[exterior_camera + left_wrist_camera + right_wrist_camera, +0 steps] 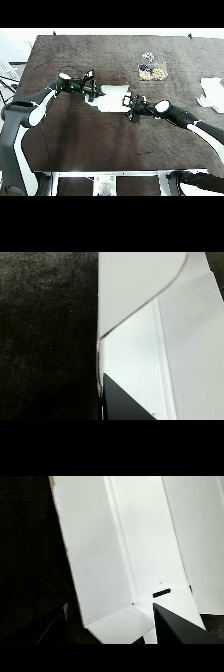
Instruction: Fold the box and place the chain.
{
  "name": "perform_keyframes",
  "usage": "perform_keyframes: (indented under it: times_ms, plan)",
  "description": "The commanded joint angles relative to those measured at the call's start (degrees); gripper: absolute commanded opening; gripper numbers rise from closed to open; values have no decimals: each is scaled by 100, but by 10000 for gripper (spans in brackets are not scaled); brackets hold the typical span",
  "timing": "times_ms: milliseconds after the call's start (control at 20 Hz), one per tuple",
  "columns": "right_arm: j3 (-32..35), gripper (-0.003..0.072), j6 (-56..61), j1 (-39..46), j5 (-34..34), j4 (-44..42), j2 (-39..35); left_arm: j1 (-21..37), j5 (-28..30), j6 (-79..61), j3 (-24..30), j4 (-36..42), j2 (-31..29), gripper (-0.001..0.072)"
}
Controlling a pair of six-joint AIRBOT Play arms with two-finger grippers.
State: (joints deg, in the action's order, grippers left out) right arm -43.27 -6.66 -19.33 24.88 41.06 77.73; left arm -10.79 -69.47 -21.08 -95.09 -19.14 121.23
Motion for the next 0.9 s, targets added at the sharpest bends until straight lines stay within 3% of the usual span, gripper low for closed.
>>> perform_keyframes:
  times_ms: [0, 200, 500, 850]
  plan:
    - [-168, 616, -4, 66, -105, -57, 13, 2, 0, 0, -2, 7, -2, 21]
    - [-254, 616, -149, 105, -107, -63, 33, 2, 0, 0, -2, 9, -2, 21]
    - [-361, 616, -1161, 271, -74, -903, 57, 2, 2, 0, -2, 9, -2, 21]
    - [-793, 617, -1812, 695, 614, -1497, 505, 2, 2, 2, -2, 11, -2, 21]
